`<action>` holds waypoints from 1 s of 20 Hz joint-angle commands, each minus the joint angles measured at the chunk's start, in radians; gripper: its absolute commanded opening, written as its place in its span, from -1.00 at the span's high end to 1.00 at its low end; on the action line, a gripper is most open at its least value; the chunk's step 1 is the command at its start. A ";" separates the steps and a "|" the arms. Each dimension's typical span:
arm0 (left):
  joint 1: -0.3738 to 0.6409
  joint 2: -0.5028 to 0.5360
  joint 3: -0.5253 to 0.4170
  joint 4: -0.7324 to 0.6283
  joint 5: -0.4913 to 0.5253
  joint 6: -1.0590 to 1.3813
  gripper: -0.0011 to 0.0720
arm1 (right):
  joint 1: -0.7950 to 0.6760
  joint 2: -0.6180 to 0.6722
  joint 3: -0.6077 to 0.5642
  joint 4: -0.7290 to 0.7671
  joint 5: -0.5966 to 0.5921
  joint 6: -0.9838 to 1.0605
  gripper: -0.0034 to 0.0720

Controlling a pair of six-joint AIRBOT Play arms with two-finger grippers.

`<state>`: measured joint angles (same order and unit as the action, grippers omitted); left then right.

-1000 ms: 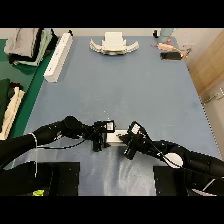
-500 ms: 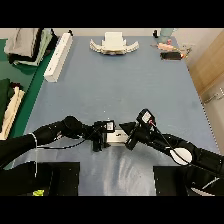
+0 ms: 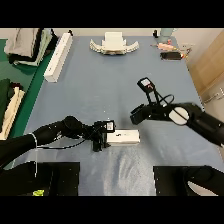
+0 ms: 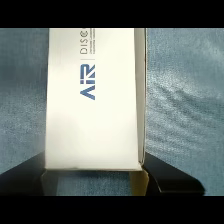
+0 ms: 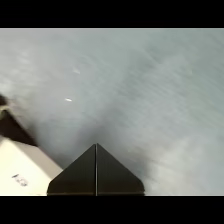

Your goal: Fold the box.

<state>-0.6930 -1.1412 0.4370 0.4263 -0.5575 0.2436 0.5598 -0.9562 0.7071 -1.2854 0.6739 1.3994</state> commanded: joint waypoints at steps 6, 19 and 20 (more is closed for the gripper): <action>0.003 0.003 0.002 -0.008 0.053 -0.031 -0.15 | -0.136 -0.225 0.258 -0.308 0.499 0.589 0.90; 0.752 0.293 0.070 0.670 0.076 -1.048 -0.15 | -0.135 -0.250 0.258 -0.308 0.454 0.625 0.90; 0.816 0.270 0.084 0.670 0.076 -1.048 -0.15 | -0.135 -0.250 0.258 -0.308 0.447 0.625 0.90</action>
<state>-0.0860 -0.8764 0.4992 0.9752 -0.4847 -0.6567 0.4240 -1.2053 0.9642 -1.5913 1.1439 2.0197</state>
